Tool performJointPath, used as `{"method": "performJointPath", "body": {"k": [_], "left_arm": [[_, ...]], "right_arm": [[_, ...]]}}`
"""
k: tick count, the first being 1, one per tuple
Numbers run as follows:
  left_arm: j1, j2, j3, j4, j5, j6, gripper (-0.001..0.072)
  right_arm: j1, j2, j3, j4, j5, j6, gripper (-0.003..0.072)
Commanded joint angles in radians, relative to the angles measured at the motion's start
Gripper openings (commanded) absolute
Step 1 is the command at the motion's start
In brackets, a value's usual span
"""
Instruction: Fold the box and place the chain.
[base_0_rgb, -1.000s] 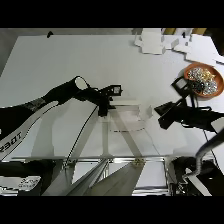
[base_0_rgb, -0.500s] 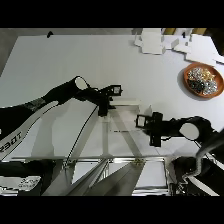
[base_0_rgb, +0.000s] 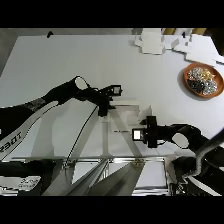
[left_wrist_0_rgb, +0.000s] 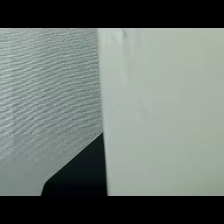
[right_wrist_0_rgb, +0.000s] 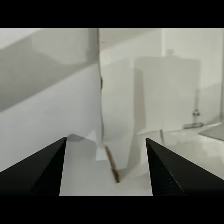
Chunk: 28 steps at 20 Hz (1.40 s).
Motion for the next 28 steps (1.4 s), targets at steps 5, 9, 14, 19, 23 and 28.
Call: {"method": "performJointPath", "body": {"k": [5, 9, 14, 19, 23, 28], "left_arm": [[0.000, 0.000, 0.000, 0.000, 0.000, 0.000, 0.0011], [0.000, 0.000, 0.000, 0.000, 0.000, 0.000, 0.0011], [0.000, -0.001, 0.000, 0.000, 0.000, 0.000, 0.0011], [0.000, 0.000, 0.000, 0.000, 0.000, 0.000, 0.0011], [0.000, 0.000, 0.000, 0.000, 0.000, 0.000, 0.0011], [0.000, 0.000, 0.000, 0.000, 0.000, 0.000, 0.0011]], "right_arm": [[-0.069, -0.017, 0.027, 0.153, -0.098, -0.168, 0.0543], [-0.107, -0.043, 0.069, 0.211, -0.063, -0.262, 0.0543], [-0.159, -0.043, 0.108, 0.268, -0.035, -0.291, 0.0546], [-0.240, -0.076, 0.153, 0.367, 0.024, -0.375, 0.0547], [-0.294, -0.137, 0.153, 0.455, 0.100, -0.460, 0.0548], [-0.394, -0.142, 0.153, 0.495, 0.200, -0.529, 0.0650]]}}
